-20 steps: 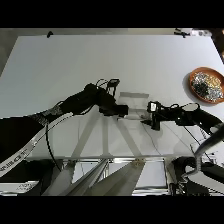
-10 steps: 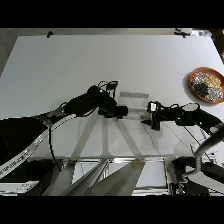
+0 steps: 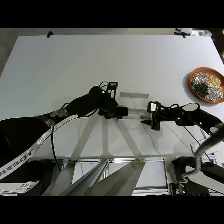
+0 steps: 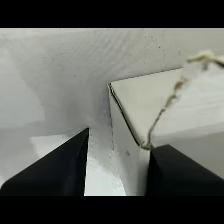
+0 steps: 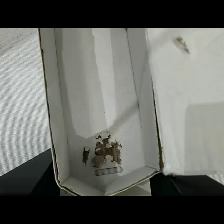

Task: Fold the box and place the chain.

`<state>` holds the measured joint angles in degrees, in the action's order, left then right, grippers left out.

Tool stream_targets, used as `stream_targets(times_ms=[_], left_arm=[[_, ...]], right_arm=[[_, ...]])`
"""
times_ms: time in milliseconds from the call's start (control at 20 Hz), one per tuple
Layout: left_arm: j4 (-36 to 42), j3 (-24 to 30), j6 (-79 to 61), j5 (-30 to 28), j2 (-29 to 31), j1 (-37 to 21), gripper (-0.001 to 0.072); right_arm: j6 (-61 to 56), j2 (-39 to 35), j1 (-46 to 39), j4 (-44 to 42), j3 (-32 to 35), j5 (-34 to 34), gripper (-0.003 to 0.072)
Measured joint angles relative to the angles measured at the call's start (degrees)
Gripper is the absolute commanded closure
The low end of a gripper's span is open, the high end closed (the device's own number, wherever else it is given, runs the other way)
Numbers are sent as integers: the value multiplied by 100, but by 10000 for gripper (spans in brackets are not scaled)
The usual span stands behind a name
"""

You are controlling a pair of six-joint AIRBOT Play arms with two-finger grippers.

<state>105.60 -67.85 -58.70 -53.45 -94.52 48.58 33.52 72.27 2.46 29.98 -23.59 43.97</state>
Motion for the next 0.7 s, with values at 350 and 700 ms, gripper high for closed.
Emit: stream_targets(times_ms=[350,700], left_arm=[[-42,-667,-474,-667,-48,28,195],[-101,-990,-411,-1189,-391,4,294]], right_arm=[[0,0,0,-2,0,-2,285],[0,0,0,-2,0,-2,285]])
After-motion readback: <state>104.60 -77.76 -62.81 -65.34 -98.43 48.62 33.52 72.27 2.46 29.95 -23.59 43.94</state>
